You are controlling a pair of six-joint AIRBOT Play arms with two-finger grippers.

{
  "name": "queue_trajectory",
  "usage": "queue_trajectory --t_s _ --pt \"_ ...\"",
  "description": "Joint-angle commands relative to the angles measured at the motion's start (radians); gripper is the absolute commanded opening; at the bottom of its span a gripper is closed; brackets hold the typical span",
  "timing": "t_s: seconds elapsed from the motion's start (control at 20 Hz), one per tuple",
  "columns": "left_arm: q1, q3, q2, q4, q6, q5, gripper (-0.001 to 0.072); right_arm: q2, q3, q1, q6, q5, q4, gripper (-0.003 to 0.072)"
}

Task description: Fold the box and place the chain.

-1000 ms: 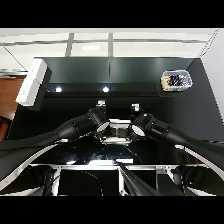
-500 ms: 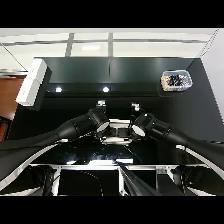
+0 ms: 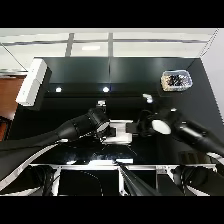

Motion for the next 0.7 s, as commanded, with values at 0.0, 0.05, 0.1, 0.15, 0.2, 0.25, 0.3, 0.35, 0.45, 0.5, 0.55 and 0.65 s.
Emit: queue_trajectory --t_s 0.0,0.05,0.1,0.15,0.2,0.25,0.3,0.35,0.45,0.5,0.55,0.65 --pt "0.001 0.000 0.000 0.000 0.001 -0.004 0.0028 0.144 0.001 -0.083 -0.154 0.122 -0.013 0.0277" --pt "0.001 0.000 0.000 0.000 0.001 -0.003 0.0028 0.177 0.001 -0.115 -0.197 0.158 -0.114 0.0276" --pt "0.001 0.000 0.000 0.000 0.001 -0.003 0.0028 0.190 0.000 -0.142 -0.214 0.204 -0.272 0.0277" --pt "0.001 0.000 0.000 0.000 0.001 -0.003 0.0028 0.190 -0.008 -0.167 -0.216 0.232 -0.474 0.0276" --pt "0.000 0.000 0.000 0.000 0.001 -0.003 0.0028 0.189 -0.032 -0.206 -0.216 0.195 -0.638 0.0276" --pt "0.001 0.000 0.000 0.000 0.001 -0.003 0.0028 0.187 -0.055 -0.263 -0.216 0.103 -0.718 0.0276" --pt "0.000 0.000 0.000 0.000 0.001 -0.003 0.0028 0.170 -0.067 -0.348 -0.216 -0.023 -0.720 0.0276" --pt "0.001 0.000 0.000 0.000 0.001 -0.004 0.0028 0.138 -0.064 -0.432 -0.215 -0.118 -0.700 0.0278" --pt "0.000 0.000 0.000 0.000 0.000 -0.012 0.0028 0.025 -0.019 -0.587 -0.232 -0.238 -0.575 0.0720" --pt "0.000 0.000 0.000 0.000 0.001 -0.013 0.0028 -0.056 0.044 -0.653 -0.277 -0.249 -0.484 0.0720" --pt "0.000 0.000 0.000 0.000 0.001 -0.010 0.0028 -0.135 0.122 -0.704 -0.288 -0.245 -0.409 0.0720" --pt "0.002 0.000 0.000 0.000 0.001 -0.010 0.0028 -0.299 0.315 -0.789 -0.286 -0.214 -0.266 0.0720"
